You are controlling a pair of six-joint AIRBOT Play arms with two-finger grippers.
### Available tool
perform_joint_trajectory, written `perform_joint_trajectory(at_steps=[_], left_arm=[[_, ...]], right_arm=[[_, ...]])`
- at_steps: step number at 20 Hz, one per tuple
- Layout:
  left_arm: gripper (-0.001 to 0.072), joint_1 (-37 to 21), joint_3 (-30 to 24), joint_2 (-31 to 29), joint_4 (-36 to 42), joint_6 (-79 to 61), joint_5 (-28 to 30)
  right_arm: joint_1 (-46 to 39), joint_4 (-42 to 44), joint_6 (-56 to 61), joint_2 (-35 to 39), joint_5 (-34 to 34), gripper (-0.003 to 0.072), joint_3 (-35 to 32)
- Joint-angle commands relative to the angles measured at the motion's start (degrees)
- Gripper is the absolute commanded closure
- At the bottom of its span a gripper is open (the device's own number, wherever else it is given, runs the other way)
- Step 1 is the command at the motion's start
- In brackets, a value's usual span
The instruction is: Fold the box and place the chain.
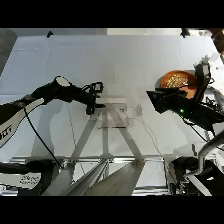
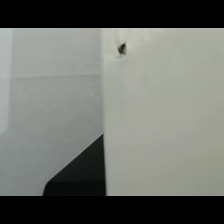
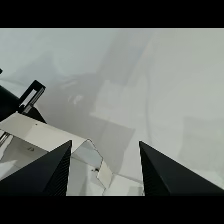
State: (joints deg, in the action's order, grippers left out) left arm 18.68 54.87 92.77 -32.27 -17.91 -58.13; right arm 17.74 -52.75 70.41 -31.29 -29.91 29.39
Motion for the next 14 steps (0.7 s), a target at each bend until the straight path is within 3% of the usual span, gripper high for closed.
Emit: perform_joint_trajectory(at_steps=[1, 14], left_arm=[[0.0705, 0.0, -0.02, 0.33, -1.22, -0.31, 1.25], [0.0703, -0.02, -0.02, 0.37, 1.55, -5.01, 0.48]], right_arm=[[0.0, 0.02, 0.0, -0.04, 0.02, 0.0231, 0.04], [0.0, 0.02, -0.74, -0.04, 1.64, 0.0231, 0.04]])
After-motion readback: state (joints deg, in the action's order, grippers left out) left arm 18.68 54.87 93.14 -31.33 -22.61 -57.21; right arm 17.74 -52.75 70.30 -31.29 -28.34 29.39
